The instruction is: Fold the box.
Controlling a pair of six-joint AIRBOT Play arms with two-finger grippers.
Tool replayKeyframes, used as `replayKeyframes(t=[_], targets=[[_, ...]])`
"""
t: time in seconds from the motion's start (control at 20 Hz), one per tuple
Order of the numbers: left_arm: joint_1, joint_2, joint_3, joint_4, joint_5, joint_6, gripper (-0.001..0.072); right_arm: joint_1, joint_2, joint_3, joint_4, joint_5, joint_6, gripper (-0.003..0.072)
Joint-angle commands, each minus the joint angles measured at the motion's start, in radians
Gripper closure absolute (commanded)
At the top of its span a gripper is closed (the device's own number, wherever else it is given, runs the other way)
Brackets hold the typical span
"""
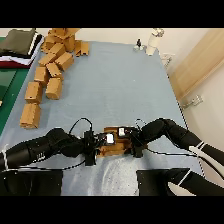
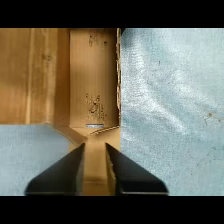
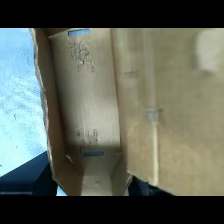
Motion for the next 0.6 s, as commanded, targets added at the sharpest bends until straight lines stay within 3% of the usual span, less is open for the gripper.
replayKeyframes(t=[0.0,0.2,0.5,0.55], targets=[[0.000,0.004,-0.001,-0.001,-0.012,0.004,0.0472,0.001,-0.001,0.000,0.000,0.000,0.000,0.0185],[0.000,0.004,-0.019,0.000,-0.104,0.004,0.0478,0.001,-0.001,0.000,0.000,0.000,0.000,0.0185],[-0.027,0.004,-0.033,-0.008,-0.137,0.021,0.0481,0.001,-0.001,0.000,0.000,0.000,0.000,0.0185],[-0.031,0.004,-0.036,-0.009,-0.139,0.022,0.0557,0.001,-0.001,0.000,0.000,0.000,0.000,0.0185]])
